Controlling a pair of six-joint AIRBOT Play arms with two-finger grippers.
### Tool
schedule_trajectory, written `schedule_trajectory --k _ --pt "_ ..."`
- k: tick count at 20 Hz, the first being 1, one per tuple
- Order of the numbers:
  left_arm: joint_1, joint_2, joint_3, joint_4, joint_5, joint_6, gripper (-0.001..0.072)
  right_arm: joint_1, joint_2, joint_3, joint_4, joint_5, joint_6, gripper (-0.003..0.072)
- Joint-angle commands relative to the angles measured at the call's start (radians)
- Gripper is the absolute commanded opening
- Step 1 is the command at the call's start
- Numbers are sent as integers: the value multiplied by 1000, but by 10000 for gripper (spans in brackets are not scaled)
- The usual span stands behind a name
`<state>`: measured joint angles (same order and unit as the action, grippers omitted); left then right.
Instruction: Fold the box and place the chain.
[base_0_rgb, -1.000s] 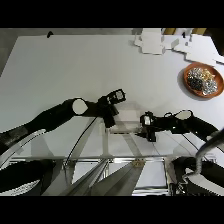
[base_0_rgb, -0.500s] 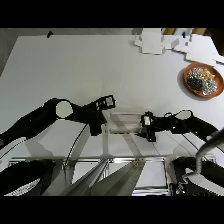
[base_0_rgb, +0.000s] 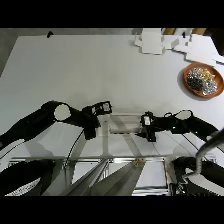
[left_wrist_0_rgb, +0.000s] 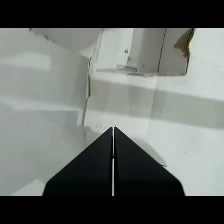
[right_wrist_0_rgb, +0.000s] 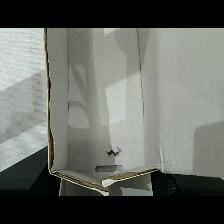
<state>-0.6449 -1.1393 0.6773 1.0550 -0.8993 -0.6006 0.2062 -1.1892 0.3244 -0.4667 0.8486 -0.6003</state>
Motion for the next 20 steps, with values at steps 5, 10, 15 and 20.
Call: schedule_trajectory --k 5,10,15,20 --pt "32 0 -4 -10 15 395 221 0 1 1 0 0 0 339" --pt "26 -40 -4 -127 72 550 229 0 1 1 0 0 0 339" --pt "16 -92 -4 -183 112 569 230 0 1 1 0 0 0 339" --pt "-13 -111 -4 -192 101 649 226 0 1 1 0 0 0 339"
